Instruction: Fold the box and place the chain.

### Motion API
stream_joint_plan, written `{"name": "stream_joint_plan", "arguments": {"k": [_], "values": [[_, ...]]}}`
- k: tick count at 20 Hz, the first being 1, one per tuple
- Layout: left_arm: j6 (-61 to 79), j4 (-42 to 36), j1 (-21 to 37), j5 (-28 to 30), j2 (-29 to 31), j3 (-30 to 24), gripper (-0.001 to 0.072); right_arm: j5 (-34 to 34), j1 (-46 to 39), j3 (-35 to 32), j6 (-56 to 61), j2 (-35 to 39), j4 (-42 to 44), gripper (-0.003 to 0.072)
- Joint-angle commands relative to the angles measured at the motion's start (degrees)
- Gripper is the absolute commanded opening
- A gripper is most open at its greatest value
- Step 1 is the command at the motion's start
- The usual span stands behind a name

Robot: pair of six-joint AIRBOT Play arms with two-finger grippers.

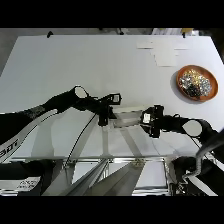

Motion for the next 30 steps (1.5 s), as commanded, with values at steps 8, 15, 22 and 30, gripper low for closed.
{"name": "stream_joint_plan", "arguments": {"k": [8,15,22,30], "values": [[0.0,0.0,0.0,0.0,0.0,0.0,0.0009,6.1,-8.3,0.0,-22.6,-7.2,18.9,0.0623],[0.0,0.0,0.0,0.0,0.0,0.0,0.0009,10.8,-14.3,1.1,-24.4,-12.2,20.2,0.0623],[0.0,0.0,0.0,0.0,0.0,0.0,0.0009,11.8,-15.6,4.0,-24.4,-13.0,18.7,0.0622],[0.0,0.0,0.0,0.0,0.0,0.0,0.0009,12.0,-15.5,4.2,-30.1,-17.9,21.2,0.0622]]}}
